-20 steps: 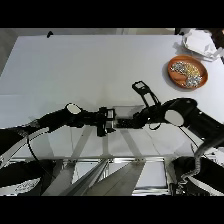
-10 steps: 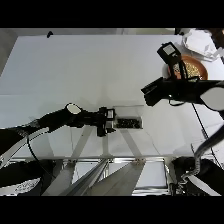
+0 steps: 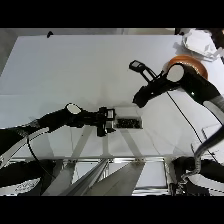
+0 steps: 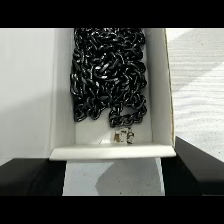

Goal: Fold the box and place the chain.

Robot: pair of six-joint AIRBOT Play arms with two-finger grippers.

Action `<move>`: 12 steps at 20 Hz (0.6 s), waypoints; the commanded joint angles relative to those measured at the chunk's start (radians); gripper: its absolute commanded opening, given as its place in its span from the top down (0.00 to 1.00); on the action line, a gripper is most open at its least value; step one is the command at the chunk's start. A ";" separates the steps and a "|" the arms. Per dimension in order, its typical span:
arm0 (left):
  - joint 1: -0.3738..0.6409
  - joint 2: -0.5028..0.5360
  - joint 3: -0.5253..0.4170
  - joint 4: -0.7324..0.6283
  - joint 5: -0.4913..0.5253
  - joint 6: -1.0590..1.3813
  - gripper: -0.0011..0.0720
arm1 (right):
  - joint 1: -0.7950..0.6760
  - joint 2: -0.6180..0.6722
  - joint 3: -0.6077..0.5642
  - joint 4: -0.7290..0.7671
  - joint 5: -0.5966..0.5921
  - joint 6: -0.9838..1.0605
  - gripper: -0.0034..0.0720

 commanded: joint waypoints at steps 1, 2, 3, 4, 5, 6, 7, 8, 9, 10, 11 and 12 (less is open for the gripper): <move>0.000 0.000 0.001 0.000 0.000 0.000 0.87 | -0.001 -0.041 0.009 0.037 0.148 -0.148 0.69; 0.000 0.000 0.001 0.000 0.000 0.000 0.87 | -0.001 -0.027 0.005 0.057 0.158 -0.164 0.69; 0.000 0.000 0.001 0.000 0.000 0.000 0.87 | -0.001 -0.006 -0.006 0.080 0.154 -0.165 0.69; 0.000 0.000 0.001 0.000 0.000 0.000 0.87 | -0.001 0.023 -0.028 0.100 0.152 -0.187 0.69; 0.000 0.000 0.001 0.000 0.000 0.000 0.87 | -0.001 0.058 -0.058 0.112 0.142 -0.210 0.69; 0.000 0.000 0.001 0.000 0.000 0.000 0.87 | -0.001 0.099 -0.098 0.117 0.129 -0.239 0.69; 0.000 0.000 0.001 0.000 0.000 0.000 0.87 | -0.001 0.140 -0.139 0.119 0.109 -0.267 0.69; 0.000 0.000 0.001 0.000 0.000 0.000 0.87 | -0.001 0.176 -0.176 0.119 0.082 -0.286 0.68; 0.000 0.000 0.001 0.000 0.000 0.000 0.87 | -0.001 0.204 -0.206 0.119 0.060 -0.295 0.61; 0.000 0.000 0.001 0.000 0.000 0.000 0.87 | -0.001 0.225 -0.231 0.121 0.051 -0.314 0.52; 0.000 0.000 0.001 0.000 0.000 0.000 0.87 | 0.000 0.238 -0.246 0.123 0.050 -0.327 0.49; 0.000 0.000 0.001 0.000 0.000 0.000 0.87 | 0.000 0.245 -0.255 0.126 0.049 -0.341 0.49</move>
